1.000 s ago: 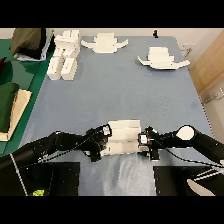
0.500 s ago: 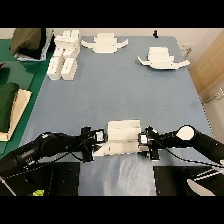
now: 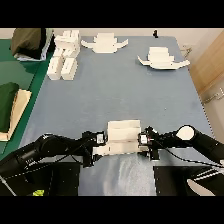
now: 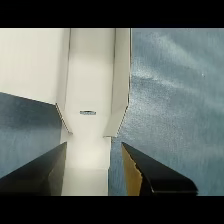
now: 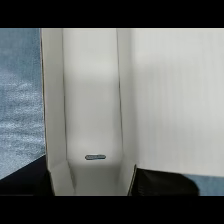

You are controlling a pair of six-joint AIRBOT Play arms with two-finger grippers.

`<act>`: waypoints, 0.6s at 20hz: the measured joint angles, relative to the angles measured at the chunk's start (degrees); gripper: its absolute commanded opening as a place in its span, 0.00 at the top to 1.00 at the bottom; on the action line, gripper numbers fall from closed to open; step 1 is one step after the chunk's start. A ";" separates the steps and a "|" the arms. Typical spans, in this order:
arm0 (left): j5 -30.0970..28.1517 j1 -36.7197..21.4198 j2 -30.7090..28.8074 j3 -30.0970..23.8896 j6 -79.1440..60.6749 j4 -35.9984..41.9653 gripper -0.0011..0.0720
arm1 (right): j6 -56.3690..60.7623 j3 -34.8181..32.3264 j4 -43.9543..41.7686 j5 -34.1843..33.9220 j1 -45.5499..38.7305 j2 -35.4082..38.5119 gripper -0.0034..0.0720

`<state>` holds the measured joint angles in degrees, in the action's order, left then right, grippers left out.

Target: Fold the box.

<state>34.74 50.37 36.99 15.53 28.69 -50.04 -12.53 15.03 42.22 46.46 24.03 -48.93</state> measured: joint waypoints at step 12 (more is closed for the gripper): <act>-6.60 0.00 8.07 0.55 -7.56 8.81 0.52 | 0.04 0.00 0.00 0.00 -0.02 0.00 0.34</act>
